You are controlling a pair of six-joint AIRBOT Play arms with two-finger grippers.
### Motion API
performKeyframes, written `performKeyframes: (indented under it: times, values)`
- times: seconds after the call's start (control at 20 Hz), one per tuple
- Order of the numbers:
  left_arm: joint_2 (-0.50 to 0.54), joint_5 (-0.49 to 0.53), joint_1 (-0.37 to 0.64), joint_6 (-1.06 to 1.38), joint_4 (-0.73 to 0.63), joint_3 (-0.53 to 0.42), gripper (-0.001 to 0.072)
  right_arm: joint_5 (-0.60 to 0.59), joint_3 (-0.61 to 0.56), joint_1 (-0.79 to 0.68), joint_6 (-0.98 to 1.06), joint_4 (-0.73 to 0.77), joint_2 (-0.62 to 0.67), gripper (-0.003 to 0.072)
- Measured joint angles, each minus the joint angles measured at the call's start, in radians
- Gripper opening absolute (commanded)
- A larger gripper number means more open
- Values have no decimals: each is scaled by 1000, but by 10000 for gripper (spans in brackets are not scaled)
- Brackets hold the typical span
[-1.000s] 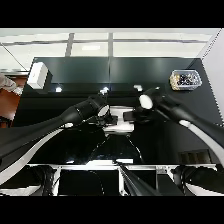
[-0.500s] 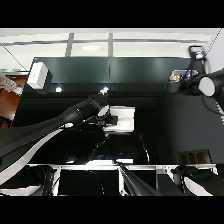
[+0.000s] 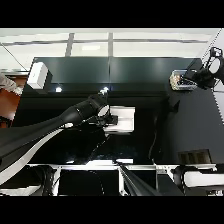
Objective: Fold the box and place the chain.
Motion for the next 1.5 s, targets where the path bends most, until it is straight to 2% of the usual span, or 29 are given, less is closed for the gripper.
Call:
performKeyframes:
  times: [0.1,0.25,0.3,0.35,0.4,0.6,0.65,0.7,0.75,0.85,0.9,0.95,1.05,1.1,1.15,1.25,1.3,1.5]
  values:
    - [0,-4,0,0,0,0,29,23,97,-11,-24,17,-89,601]
    - [0,-6,0,0,0,0,29,33,178,-20,-43,31,-169,599]
    - [0,-6,0,0,0,0,29,33,192,-22,-47,31,-186,598]
    - [0,-6,0,0,0,0,29,36,203,-23,-51,32,-203,539]
    - [0,-6,0,0,0,0,29,38,211,-24,-53,34,-216,523]
    - [0,-6,0,0,0,0,29,23,225,-22,-58,39,-246,521]
    - [0,-6,0,0,0,0,29,21,227,-21,-58,42,-252,435]
    - [0,-6,0,0,0,0,29,21,228,-21,-58,42,-257,264]
    - [0,-6,0,0,0,0,29,21,229,-20,-58,46,-261,137]
    - [0,-6,0,0,0,0,29,23,230,-19,-58,42,-265,141]
    - [0,-6,0,1,0,0,29,30,231,-19,-58,38,-266,294]
    - [0,-6,1,1,0,0,28,39,231,-19,-58,29,-267,332]
    - [0,-6,2,1,0,0,29,59,231,-21,-59,24,-269,330]
    - [0,-5,3,1,0,0,29,69,231,-21,-59,21,-269,276]
    - [0,-5,3,1,0,0,29,78,231,-21,-60,19,-269,159]
    - [0,-5,3,1,0,0,29,93,231,-22,-61,24,-269,48]
    - [0,-5,3,1,0,0,29,97,231,-22,-61,29,-269,17]
    - [0,-5,3,1,0,0,29,152,251,-25,-78,42,-258,16]
